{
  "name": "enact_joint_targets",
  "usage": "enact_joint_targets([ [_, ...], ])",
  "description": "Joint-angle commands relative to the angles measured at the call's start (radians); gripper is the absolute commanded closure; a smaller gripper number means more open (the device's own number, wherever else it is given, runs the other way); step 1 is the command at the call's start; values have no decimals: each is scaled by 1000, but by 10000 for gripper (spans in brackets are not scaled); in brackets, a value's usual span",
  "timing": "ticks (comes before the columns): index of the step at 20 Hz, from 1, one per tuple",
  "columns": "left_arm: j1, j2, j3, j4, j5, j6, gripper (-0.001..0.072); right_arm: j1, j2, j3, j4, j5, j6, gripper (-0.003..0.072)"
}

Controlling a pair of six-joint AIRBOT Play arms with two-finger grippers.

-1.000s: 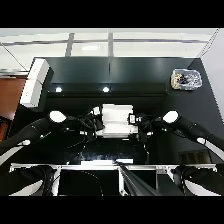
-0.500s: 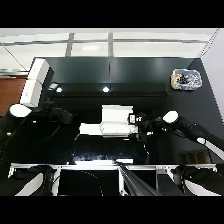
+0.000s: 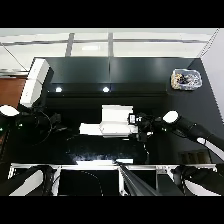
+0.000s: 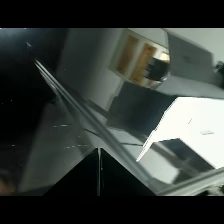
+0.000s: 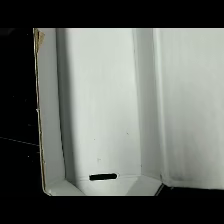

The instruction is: Fold the box and place the chain.

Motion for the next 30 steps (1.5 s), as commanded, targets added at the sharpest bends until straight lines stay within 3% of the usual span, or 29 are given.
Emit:
enact_joint_targets([
  [1, 10, -37, -10, -37, 6, -43, 678, 1, -1, 1, 0, 0, 0, 195],
  [7, -16, -64, -74, -65, 64, -24, 678, 1, -1, 1, 0, 0, 0, 195],
  [12, -174, -139, -68, -217, 119, 101, 678, 1, -1, 1, 0, 0, 0, 195],
  [16, -257, -187, -66, -257, 132, 135, 678, 1, -1, 1, 0, 0, 0, 195],
  [23, -300, -192, -64, -385, 172, 251, 678, 1, -1, 1, 0, 0, 0, 195],
  [28, -333, -189, -51, -427, 123, 333, 672, 1, -1, 1, 0, 0, 0, 195],
  [29, -333, -187, -39, -415, 108, 332, 624, 1, -1, 1, 0, 0, 0, 195],
  [30, -333, -185, -24, -397, 94, 333, 520, 1, -1, 1, 0, 0, 0, 195],
])
